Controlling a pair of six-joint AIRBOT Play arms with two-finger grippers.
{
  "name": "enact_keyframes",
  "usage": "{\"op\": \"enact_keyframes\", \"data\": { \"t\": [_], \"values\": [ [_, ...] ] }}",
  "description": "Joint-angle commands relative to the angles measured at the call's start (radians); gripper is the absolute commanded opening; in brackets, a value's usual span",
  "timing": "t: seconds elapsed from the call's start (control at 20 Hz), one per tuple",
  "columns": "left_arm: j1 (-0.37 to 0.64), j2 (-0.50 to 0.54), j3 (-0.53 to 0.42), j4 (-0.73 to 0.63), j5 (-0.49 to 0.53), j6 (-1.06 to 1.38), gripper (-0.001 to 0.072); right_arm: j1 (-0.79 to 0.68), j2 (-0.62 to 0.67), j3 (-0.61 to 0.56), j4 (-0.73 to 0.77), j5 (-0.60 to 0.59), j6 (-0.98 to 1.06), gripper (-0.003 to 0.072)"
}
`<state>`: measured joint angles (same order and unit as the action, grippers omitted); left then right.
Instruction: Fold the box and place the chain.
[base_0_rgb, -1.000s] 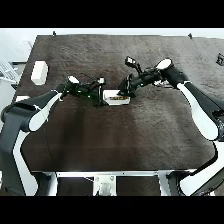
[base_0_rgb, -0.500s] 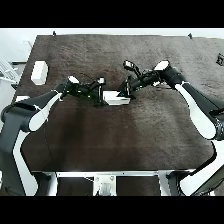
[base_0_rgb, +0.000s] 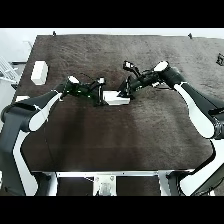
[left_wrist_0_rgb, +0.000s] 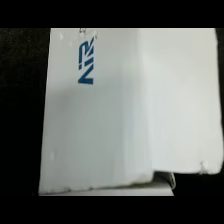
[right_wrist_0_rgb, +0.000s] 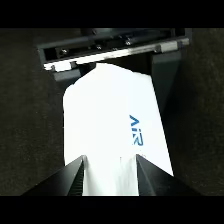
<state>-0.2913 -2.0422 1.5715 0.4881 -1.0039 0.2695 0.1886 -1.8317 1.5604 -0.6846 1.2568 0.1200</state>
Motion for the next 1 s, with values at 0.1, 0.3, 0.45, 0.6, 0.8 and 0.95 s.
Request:
{"op": "enact_keyframes", "data": {
  "t": [0.1, 0.3, 0.45, 0.6, 0.8, 0.95],
  "values": [
    [0.001, 0.000, 0.000, 0.000, 0.000, 0.000, 0.0527, 0.001, -0.005, 0.000, 0.001, -0.037, -0.001, 0.0374],
    [0.001, 0.000, 0.000, 0.000, 0.000, 0.000, 0.0528, 0.002, -0.005, 0.000, 0.002, -0.037, -0.001, 0.0374],
    [0.001, 0.000, 0.000, 0.000, 0.000, 0.000, 0.0527, 0.002, -0.005, 0.000, 0.003, -0.037, 0.016, 0.0375],
    [0.001, 0.000, 0.000, 0.000, 0.000, 0.000, 0.0527, 0.001, -0.005, 0.000, 0.003, -0.038, 0.029, 0.0374],
    [0.001, 0.000, 0.000, 0.000, 0.000, 0.000, 0.0527, 0.003, -0.005, -0.011, 0.005, -0.089, 0.037, 0.0374],
    [0.001, 0.000, 0.000, 0.000, 0.000, 0.000, 0.0527, 0.003, -0.005, -0.037, 0.023, -0.106, 0.048, 0.0374]
  ]
}}
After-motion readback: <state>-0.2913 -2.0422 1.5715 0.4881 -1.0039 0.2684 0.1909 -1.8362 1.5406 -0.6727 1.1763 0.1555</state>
